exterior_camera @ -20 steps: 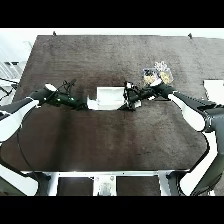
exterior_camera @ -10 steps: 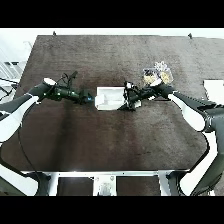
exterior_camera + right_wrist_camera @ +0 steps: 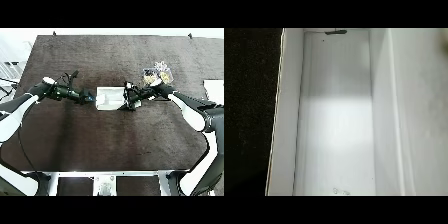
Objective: Fold the box and place the chain.
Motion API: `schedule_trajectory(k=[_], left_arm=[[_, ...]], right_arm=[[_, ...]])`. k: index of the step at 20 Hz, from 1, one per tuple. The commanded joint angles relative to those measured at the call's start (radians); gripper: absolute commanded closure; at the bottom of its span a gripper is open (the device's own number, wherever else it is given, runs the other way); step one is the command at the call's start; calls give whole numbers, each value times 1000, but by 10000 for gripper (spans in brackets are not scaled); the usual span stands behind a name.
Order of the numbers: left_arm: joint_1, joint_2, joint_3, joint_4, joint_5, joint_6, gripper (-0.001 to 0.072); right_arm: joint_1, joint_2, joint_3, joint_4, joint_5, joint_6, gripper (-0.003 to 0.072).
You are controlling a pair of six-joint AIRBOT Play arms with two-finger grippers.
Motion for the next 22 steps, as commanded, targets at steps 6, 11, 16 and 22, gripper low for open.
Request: schedule_trajectory(k=[6, 11, 16, 22], left_arm=[[-31, 32, 5, 47, 51, -31, 461], [-53, 51, 13, 124, 94, -131, 343], [-129, 64, 54, 266, 157, -268, 346], [-175, 65, 61, 336, 190, -365, 347]], right_arm=[[0, 0, 0, 0, 0, 0, 101], [0, 0, 0, 0, 0, 0, 101], [0, 0, 0, 0, 0, 0, 101], [0, 0, 0, 0, 0, 0, 101]])
